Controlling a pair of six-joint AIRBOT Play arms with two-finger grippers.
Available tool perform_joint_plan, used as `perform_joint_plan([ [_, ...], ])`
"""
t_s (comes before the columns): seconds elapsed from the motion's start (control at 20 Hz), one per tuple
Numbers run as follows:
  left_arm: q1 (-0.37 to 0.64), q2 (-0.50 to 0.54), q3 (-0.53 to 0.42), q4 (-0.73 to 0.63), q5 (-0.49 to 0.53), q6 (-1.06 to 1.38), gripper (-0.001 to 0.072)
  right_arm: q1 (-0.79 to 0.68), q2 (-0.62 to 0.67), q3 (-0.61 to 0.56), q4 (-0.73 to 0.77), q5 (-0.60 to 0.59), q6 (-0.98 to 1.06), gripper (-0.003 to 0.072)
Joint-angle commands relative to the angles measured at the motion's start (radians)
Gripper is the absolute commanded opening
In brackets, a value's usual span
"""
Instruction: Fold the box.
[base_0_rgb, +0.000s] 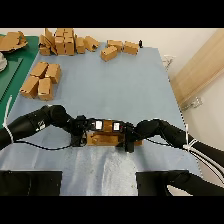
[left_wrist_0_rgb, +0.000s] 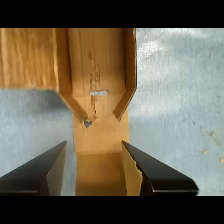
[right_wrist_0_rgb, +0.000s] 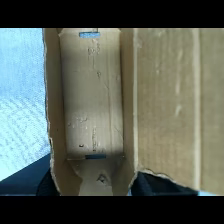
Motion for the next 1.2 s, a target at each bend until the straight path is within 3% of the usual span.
perform_joint_plan([
  [0.0,-0.047,-0.001,-0.003,-0.029,0.063,-0.004,0.0518,-0.001,0.000,-0.001,0.000,0.001,0.000,0.0498],
  [0.2,-0.070,-0.001,-0.003,-0.065,0.066,-0.015,0.0515,-0.001,0.000,-0.001,0.000,0.001,0.000,0.0498],
  [0.3,-0.074,-0.001,-0.003,-0.065,0.071,-0.050,0.0195,-0.001,0.000,-0.001,0.000,0.001,0.000,0.0498],
  [0.55,-0.074,-0.001,-0.002,-0.065,0.098,-0.050,0.0160,-0.001,0.000,-0.001,0.000,0.001,0.000,0.0498],
  [0.65,-0.074,-0.001,0.004,-0.068,0.095,-0.050,0.0011,-0.001,0.000,-0.001,0.000,0.001,0.000,0.0498],
  [1.15,-0.074,-0.001,0.011,-0.153,0.100,-0.048,0.0011,-0.001,0.000,-0.001,0.000,0.001,0.000,0.0498],
])
